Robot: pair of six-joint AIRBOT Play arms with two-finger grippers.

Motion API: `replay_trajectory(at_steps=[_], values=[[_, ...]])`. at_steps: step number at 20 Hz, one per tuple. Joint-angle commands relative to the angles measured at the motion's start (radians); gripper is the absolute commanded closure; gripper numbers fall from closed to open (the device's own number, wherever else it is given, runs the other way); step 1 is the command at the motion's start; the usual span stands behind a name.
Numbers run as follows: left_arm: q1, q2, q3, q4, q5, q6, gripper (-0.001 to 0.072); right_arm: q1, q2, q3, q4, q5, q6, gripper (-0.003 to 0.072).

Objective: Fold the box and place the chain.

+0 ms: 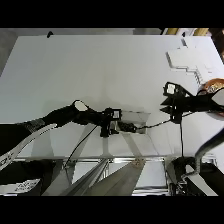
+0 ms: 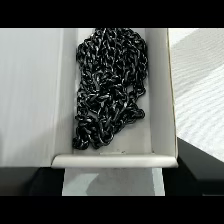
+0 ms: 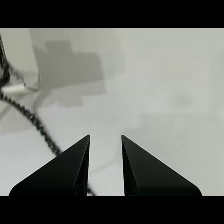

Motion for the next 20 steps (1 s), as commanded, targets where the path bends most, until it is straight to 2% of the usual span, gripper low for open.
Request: replay_trajectory(at_steps=[1, 2, 6, 10, 18, 20], values=[[0.000, 0.000, 0.000, 0.000, 0.000, 0.000, 0.0319, -0.009, -0.016, -0.122, -0.042, -0.060, -0.111, 0.0479], [0.000, 0.000, 0.000, 0.000, 0.000, 0.000, 0.0319, -0.009, -0.016, -0.159, -0.042, -0.078, -0.140, 0.0459], [0.000, 0.000, 0.000, 0.000, 0.000, 0.000, 0.0319, -0.009, -0.016, -0.238, -0.042, -0.130, -0.249, 0.0455], [0.000, 0.000, 0.000, 0.000, 0.000, 0.000, 0.0319, -0.009, -0.046, -0.244, -0.038, -0.175, -0.254, 0.0456], [0.000, 0.000, 0.000, 0.000, 0.000, 0.000, 0.0319, -0.009, -0.114, -0.244, -0.020, -0.177, -0.254, 0.0473], [0.000, 0.000, 0.000, 0.000, 0.000, 0.000, 0.0319, -0.009, -0.118, -0.244, -0.020, -0.185, -0.253, 0.0621]])
